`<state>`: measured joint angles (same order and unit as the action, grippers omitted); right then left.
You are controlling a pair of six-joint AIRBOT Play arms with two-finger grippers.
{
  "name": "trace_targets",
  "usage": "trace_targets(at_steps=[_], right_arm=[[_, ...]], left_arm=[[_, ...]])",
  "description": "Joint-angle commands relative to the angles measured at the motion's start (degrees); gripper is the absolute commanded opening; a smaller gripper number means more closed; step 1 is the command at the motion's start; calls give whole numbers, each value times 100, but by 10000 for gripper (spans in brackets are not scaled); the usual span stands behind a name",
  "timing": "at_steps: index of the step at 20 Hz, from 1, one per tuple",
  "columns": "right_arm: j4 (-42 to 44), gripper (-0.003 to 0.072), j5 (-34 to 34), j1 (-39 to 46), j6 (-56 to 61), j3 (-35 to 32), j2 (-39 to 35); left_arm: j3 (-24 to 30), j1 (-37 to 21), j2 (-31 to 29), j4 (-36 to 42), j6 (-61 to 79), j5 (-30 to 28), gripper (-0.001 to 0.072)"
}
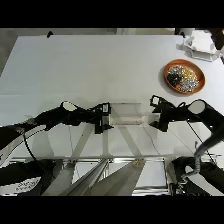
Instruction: Fold the box and place the chain.
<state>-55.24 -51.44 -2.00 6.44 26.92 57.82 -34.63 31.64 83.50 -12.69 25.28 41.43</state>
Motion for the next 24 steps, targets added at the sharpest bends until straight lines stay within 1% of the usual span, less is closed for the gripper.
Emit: trace_targets(at_steps=[1,2,4,5,6,7,8,9,11,13,15,17,21,24], right_arm=[[13,701,-267,474,127,9,-855],[105,699,-354,472,125,9,-1058],[951,696,-616,468,122,9,-1349],[1508,659,-774,431,103,9,-1403],[2015,563,-916,345,101,9,-1399],[2352,400,-970,208,96,9,-1399],[2570,169,-1010,17,94,9,-1399],[2745,14,-966,-225,0,7,-1394],[3095,11,-463,-750,-315,7,-1388],[3366,10,240,-1222,-483,7,-1375],[3832,9,717,-1532,-699,7,-1141],[4194,9,988,-1657,-879,7,-643],[4247,9,1552,-1657,-881,7,494],[4245,9,1742,-1657,-793,7,940]], left_arm=[[4,0,0,-17,15,42,410],[4,0,0,-17,15,42,410],[4,0,0,-17,15,46,409],[4,0,0,-17,15,59,410],[4,0,0,-17,15,57,410],[4,0,0,-17,15,57,410],[4,0,0,-17,15,81,410],[4,0,0,-17,15,79,410],[4,0,0,-17,15,81,410],[4,0,0,-17,15,79,410],[4,0,0,-17,15,79,410],[4,0,0,-17,15,79,410],[4,0,0,-17,15,79,410],[4,0,0,-17,15,79,410]])
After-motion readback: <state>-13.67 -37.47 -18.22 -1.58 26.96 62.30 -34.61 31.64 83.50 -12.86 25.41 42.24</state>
